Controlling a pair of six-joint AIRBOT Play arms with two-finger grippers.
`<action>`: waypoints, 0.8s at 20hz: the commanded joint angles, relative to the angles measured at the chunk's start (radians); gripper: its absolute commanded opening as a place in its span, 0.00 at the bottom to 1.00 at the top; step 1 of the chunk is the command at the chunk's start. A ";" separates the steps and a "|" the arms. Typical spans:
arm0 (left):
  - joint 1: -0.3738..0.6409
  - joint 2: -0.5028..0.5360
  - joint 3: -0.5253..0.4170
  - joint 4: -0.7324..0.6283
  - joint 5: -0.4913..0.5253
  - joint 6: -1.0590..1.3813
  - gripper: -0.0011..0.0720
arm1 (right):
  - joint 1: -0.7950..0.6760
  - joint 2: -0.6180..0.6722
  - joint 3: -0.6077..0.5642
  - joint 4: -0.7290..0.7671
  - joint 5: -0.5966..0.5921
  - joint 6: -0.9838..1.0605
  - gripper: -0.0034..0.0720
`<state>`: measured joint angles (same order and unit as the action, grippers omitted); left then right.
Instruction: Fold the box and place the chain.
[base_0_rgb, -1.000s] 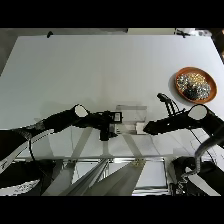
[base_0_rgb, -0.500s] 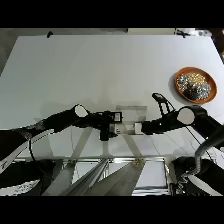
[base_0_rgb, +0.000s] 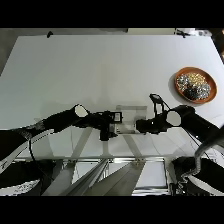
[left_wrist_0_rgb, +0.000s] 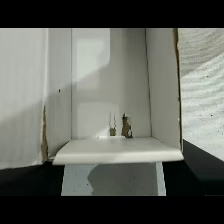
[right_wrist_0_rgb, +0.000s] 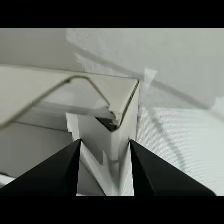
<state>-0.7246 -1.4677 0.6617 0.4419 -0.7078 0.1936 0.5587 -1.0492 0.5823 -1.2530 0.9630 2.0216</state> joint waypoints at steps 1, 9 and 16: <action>0.000 0.000 0.000 0.000 0.000 0.000 0.22 | 0.038 -0.066 0.077 -0.055 -0.012 0.052 0.49; 0.000 0.000 0.000 0.000 0.000 0.000 0.22 | 0.103 -0.154 0.107 -0.151 0.055 0.132 0.48; 0.000 0.000 0.000 0.000 0.000 0.000 0.22 | 0.103 -0.154 0.107 -0.192 0.103 0.143 0.06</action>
